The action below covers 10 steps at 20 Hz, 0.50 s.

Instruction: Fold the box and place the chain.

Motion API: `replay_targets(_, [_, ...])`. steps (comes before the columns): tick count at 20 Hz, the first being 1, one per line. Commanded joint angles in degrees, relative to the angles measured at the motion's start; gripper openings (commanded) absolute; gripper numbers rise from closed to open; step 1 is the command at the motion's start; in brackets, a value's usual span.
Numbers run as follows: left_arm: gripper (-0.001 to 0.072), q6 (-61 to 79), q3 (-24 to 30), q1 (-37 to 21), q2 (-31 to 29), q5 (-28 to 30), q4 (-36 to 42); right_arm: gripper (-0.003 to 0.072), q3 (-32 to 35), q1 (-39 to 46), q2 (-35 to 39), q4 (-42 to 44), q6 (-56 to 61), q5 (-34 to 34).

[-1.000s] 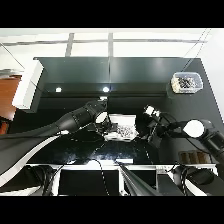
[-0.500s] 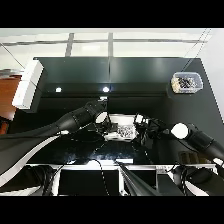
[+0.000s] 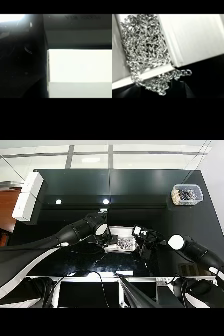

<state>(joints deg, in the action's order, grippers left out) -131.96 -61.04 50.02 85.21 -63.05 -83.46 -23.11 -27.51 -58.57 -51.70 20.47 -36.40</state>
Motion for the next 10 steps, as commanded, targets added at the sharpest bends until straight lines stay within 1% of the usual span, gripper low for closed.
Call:
replay_targets(1, [0.0027,-0.02,0.0,0.0,-0.02,-0.02,0.0,0.0476,0.04,-0.83,-0.74,0.35,-0.11,0.98])
replay_targets(2, [0.0027,-0.02,0.0,0.0,-0.02,-0.02,0.0,0.0302,0.04,-0.81,-0.74,0.57,0.13,1.16])
replay_targets(3, [0.0027,-0.02,0.0,0.0,-0.02,-0.02,0.0,0.0173,0.04,-0.72,-0.74,0.57,0.79,2.1])
replay_targets(4, [0.0027,-0.02,0.0,0.0,-0.02,-0.02,0.0,0.0091,-0.17,-0.48,-0.72,0.61,1.44,2.29])
replay_targets(5, [0.0027,-0.02,0.0,0.0,-0.02,-0.04,0.0,0.0055,-0.63,-0.24,-0.55,0.63,2.67,2.01])
replay_targets(7, [0.0027,0.0,0.0,0.0,-0.02,-0.28,0.02,0.0053,-2.01,0.66,0.46,0.52,5.44,0.85])
replay_targets(8, [0.0027,0.0,0.0,0.0,-0.02,-0.39,0.0,0.0017,-3.04,1.6,1.33,0.48,6.71,-0.76])
replay_targets(10, [0.0027,0.0,0.0,0.0,-0.02,-0.42,0.0,0.0017,-5.62,4.02,3.89,-0.04,10.75,-6.01])
